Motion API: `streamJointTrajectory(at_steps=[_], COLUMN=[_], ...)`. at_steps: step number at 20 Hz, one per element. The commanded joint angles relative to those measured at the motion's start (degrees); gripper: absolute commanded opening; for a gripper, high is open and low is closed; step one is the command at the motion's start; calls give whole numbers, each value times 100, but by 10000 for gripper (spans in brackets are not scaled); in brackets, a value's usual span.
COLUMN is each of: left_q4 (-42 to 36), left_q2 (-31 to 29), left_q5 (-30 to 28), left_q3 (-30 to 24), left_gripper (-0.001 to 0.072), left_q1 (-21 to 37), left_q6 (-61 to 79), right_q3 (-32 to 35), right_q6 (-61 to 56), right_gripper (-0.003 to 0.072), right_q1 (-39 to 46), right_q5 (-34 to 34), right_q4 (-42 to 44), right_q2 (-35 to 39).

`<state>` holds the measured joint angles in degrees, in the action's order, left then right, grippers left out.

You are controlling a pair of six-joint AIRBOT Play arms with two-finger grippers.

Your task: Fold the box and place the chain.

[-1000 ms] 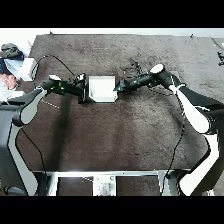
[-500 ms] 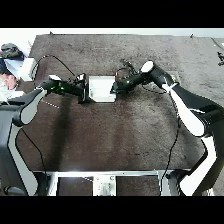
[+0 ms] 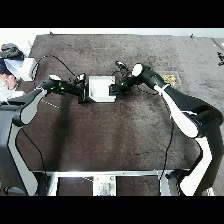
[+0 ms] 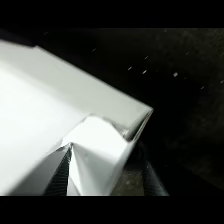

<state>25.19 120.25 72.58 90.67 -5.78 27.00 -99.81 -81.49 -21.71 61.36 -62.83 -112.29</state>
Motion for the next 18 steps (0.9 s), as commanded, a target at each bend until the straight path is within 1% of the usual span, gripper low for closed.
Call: streamJointTrajectory(at_steps=[1, 3, 5, 7, 8, 9, 14, 17, 18], left_q4=[2, 2, 2, 2, 2, 0, 0, 0, 0], left_q2=[2, 2, 2, 2, 2, 2, 2, 2, 2], left_q5=[2, 2, 4, 4, 4, 4, 7, 7, 7], left_q3=[2, 2, 2, 2, 2, 2, 2, 2, 2], left_gripper=[462, 462, 461, 462, 462, 462, 462, 462, 462], left_q1=[4, 4, 4, 4, 4, 4, 4, 4, 4], left_q6=[2, 2, 2, 2, 2, 2, 2, 2, 2], right_q3=[-553, -848, -1005, -1016, -1016, -1014, -1014, -1014, -1014], right_q6=[-809, -1351, -1720, -1912, -1958, -2116, -2638, -3008, -3067], right_gripper=[458, 458, 458, 455, 311, 292, 292, 291, 242], right_q1=[-214, -444, -625, -728, -756, -761, -763, -772, -798], right_q5=[321, 479, 509, 527, 586, 616, 745, 632, 612], right_q4=[-935, -1764, -2243, -2295, -2341, -2400, -2538, -2653, -2699], right_q2=[-291, -400, -474, -525, -562, -584, -597, -595, -597])
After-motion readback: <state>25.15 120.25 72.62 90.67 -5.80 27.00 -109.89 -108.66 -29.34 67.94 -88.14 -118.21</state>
